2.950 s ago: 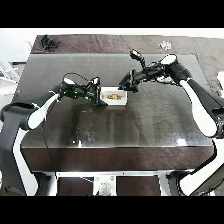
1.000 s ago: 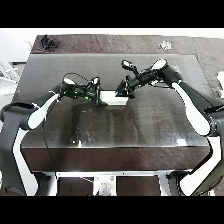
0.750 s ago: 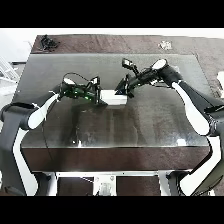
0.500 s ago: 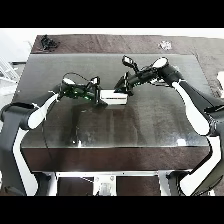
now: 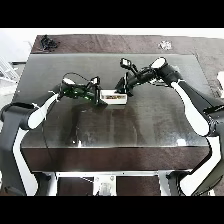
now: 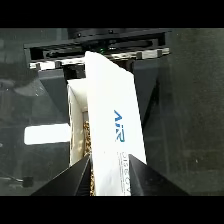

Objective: Fold the box and place the chain.

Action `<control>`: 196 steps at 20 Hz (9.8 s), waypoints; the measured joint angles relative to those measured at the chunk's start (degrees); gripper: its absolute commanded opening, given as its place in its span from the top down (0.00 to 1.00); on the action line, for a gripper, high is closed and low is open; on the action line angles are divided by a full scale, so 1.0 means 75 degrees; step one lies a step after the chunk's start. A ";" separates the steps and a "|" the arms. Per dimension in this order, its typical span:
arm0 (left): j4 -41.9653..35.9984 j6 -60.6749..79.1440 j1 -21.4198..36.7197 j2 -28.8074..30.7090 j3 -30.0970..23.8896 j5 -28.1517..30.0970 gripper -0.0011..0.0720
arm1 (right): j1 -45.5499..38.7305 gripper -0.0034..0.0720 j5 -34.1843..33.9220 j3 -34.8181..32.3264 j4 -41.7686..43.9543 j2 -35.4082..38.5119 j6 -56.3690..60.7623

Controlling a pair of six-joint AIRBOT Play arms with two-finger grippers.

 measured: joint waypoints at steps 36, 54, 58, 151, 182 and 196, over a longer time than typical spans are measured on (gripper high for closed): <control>0.0003 0.0006 0.0000 0.0000 0.0000 -0.0009 0.50 | 0.0096 0.59 -0.0350 -0.0530 0.0038 0.0411 -0.0067; 0.0015 0.0003 0.0003 0.0003 0.0000 -0.0026 0.50 | 0.0090 0.52 -0.0627 -0.1451 0.1035 0.0423 -0.0460; 0.0015 0.0009 0.0003 0.0003 0.0000 -0.0023 0.50 | 0.0067 0.45 -0.0592 -0.1524 0.1137 0.0414 -0.0568; 0.0003 0.0003 -0.0012 0.0003 0.0000 -0.0006 0.50 | -0.1635 0.94 -0.3060 -0.7006 0.2926 0.7181 0.0804; 0.0941 -0.4855 0.3806 0.2894 -0.0152 0.4514 0.96 | -0.2460 0.94 -0.4430 -1.1013 0.2894 0.9871 0.1003; 0.1119 -0.5907 0.4928 0.1466 -0.0370 0.5520 0.96 | -0.2460 0.94 -0.4436 -1.1013 0.3255 0.9871 0.1003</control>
